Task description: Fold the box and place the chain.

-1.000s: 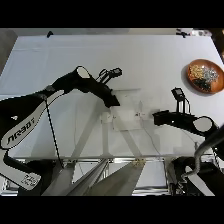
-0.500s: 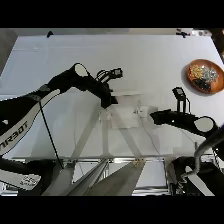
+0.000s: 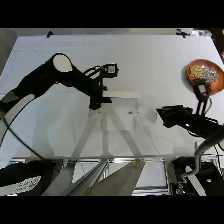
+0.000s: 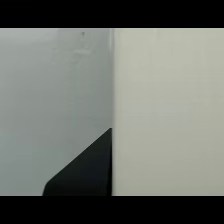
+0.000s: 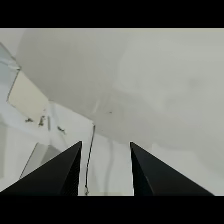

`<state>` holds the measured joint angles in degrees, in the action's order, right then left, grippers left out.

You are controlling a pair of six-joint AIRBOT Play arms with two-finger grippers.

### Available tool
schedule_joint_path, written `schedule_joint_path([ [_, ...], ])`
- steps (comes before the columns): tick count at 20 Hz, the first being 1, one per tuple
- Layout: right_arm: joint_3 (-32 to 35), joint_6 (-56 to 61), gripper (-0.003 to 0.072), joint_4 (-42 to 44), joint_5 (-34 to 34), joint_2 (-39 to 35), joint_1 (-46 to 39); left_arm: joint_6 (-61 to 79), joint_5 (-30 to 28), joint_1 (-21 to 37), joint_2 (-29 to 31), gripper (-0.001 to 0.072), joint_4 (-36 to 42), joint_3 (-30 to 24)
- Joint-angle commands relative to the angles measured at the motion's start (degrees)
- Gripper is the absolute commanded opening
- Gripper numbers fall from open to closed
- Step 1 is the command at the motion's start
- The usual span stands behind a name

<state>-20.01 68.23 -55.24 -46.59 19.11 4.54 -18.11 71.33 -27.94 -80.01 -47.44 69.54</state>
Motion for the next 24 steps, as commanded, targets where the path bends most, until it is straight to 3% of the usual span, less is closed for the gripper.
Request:
schedule_joint_path([
  [1,-0.98,11.41,0.0342,-10.19,-6.43,-12.11,0.02,0.22,-2.08,0.07,9.18,-0.0001,0.61,-6.86],
  [5,-1.05,13.05,0.0341,-10.45,-14.34,-18.18,0.04,1.84,-16.15,0.04,19.87,0.0001,0.83,-21.27],
  [8,-1.05,14.03,0.034,-10.25,-15.54,-18.25,0.04,8.17,-16.98,-0.04,20.41,0.0006,6.21,-26.29],
  [17,-1.05,14.49,0.0339,-8.7,-15.63,-18.25,0.04,25.0,-15.15,-0.98,6.86,0.0006,10.73,-26.45],
  [24,-1.05,14.49,0.0339,-8.57,-15.58,-18.25,0.02,28.59,-26.99,-2.62,4.59,0.0006,10.78,-26.43],
])
